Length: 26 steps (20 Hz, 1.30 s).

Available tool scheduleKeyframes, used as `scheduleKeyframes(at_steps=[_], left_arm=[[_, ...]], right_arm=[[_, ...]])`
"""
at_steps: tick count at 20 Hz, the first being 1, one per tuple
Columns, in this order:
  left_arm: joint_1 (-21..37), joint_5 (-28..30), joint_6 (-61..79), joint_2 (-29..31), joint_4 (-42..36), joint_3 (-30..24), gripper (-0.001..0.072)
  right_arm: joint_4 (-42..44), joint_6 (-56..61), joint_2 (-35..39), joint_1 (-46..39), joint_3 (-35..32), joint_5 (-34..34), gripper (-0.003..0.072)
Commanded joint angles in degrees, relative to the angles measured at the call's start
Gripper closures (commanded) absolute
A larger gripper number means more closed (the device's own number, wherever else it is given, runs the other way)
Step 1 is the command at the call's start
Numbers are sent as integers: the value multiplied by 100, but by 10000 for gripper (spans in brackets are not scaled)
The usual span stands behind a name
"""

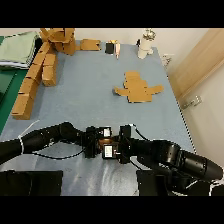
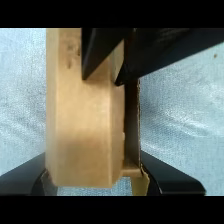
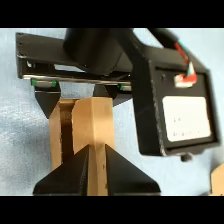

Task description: Fold the box.

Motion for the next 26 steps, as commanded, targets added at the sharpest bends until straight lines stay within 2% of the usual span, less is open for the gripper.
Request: scheduleKeyframes(at_steps=[1,7,19,22,24,25,26], left_arm=[[-2,4,2,0,2,-2,462],[-2,0,2,0,2,-2,462],[-2,0,2,0,2,-2,463],[-2,0,2,0,2,-2,463],[-2,0,2,0,2,-2,462],[-2,0,2,0,2,-2,462],[-2,0,2,0,2,-2,462]], right_arm=[[20,35,-101,4,4,13,533],[649,24,-151,15,2,-98,534],[1169,114,-96,13,-7,-173,523],[1220,1204,280,13,339,-610,523],[1777,2131,649,13,468,-1176,527],[2181,2892,815,13,428,-1429,581],[2511,3657,938,13,302,-1582,684]])
